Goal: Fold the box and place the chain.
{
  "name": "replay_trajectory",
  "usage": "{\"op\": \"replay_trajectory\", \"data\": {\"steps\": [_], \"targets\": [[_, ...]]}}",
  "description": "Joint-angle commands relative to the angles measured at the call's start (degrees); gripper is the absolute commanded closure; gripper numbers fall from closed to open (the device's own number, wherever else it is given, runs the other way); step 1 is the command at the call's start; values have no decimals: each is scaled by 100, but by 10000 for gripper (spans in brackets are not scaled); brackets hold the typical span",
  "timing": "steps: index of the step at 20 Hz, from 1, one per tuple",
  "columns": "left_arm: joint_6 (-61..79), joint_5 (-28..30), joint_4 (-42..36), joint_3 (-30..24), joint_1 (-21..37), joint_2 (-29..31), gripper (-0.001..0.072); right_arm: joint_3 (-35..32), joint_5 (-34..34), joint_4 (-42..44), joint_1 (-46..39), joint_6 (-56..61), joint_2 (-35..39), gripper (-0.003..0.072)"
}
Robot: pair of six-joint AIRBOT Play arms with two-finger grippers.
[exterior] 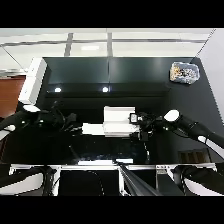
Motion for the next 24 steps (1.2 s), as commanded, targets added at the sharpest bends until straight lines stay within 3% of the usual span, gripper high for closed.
{"op": "replay_trajectory", "data": {"steps": [1,5,6,7,8,9,13,16,17,18,19,24], "targets": [[293,74,-251,321,-846,-269,683,0,2,0,7,2,-4,322],[564,-343,-271,992,-1263,-282,673,0,2,0,7,0,-4,322],[568,-468,-271,1108,-1287,-282,545,0,2,0,7,2,-4,322],[610,-595,-271,1202,-1294,-282,309,0,2,0,7,2,-4,322],[649,-695,-271,1263,-1296,-282,120,0,2,0,7,0,-4,322],[643,-778,-273,1300,-1296,-282,91,0,2,0,7,2,-4,322],[295,-833,-245,1320,-1539,-282,93,0,2,0,7,2,-4,323],[-164,-334,-120,1357,-1987,-282,94,0,0,0,7,2,-4,322],[-409,-184,42,1401,-2144,-282,109,0,2,2,7,2,-4,322],[-645,-94,273,1482,-2304,-282,223,0,2,0,7,2,-4,322],[-879,-68,501,1576,-2430,-282,253,0,2,2,7,2,-4,322],[-2124,-70,1696,2157,-2924,-282,253,0,2,0,7,0,-4,322]]}}
